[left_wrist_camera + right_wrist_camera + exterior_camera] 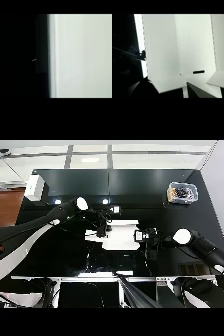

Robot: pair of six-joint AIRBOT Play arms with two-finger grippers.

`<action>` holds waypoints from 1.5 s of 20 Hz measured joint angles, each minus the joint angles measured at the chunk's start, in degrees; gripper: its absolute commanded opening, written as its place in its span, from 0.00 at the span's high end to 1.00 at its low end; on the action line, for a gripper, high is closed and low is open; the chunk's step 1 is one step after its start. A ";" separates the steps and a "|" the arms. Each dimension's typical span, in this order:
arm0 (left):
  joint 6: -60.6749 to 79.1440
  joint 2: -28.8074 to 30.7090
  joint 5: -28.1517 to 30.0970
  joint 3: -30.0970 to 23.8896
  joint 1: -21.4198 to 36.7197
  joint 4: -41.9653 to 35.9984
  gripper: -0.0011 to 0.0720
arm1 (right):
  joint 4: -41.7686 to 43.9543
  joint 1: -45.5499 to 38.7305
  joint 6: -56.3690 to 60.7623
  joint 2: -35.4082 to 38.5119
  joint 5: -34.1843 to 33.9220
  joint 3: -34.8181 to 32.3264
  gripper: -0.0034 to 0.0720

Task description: Fold the box and place the chain.

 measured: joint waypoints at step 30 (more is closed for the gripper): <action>-0.63 -0.02 -0.35 0.02 0.00 -0.02 0.95 | 17.00 -8.09 -17.59 -8.48 -6.23 6.23 0.02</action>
